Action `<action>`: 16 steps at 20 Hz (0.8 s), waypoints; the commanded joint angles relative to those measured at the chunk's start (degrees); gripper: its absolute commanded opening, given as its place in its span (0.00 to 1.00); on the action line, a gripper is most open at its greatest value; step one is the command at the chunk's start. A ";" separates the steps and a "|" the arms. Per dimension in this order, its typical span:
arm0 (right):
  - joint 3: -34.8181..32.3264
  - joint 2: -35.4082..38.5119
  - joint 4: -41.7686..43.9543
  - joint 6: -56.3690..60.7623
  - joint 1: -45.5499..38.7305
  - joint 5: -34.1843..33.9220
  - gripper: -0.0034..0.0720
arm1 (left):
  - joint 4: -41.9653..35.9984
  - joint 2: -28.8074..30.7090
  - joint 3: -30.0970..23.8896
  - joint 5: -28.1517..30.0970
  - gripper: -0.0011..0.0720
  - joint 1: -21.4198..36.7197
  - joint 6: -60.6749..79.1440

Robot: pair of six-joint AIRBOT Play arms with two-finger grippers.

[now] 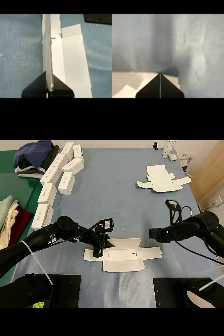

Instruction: Fold the box.

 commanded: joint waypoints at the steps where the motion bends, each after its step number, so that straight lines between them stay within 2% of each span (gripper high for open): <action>1: -0.42 2.43 1.46 0.24 10.16 -8.41 0.05 | 0.00 -0.04 0.04 0.02 0.03 0.00 0.02; 5: -2.82 6.64 0.24 8.87 30.45 -7.72 0.05 | 0.02 -0.04 0.04 0.00 0.03 0.00 0.02; 7: -4.50 7.43 -1.18 3.80 41.46 -4.52 0.05 | 0.00 -0.04 0.04 0.00 0.03 0.00 0.02; 8: -5.11 7.28 -2.91 -0.09 46.12 -3.13 0.17 | 0.00 -0.04 0.04 0.02 0.03 0.00 0.02; 9: -5.53 6.82 -5.70 -2.16 49.27 -2.01 0.63 | 0.00 -0.04 0.04 0.02 0.03 0.00 0.02; 10: -5.88 5.88 -9.66 -2.91 51.45 -1.20 0.88 | 0.00 -0.04 0.04 0.04 0.03 0.00 0.02; 13: -5.97 1.57 -19.52 -3.30 52.35 0.09 0.91 | 0.00 -0.04 0.04 0.00 0.03 0.00 0.02; 16: -5.97 -3.50 -23.47 -3.30 52.33 4.85 0.91 | 0.00 -0.04 0.04 0.02 0.03 0.00 0.02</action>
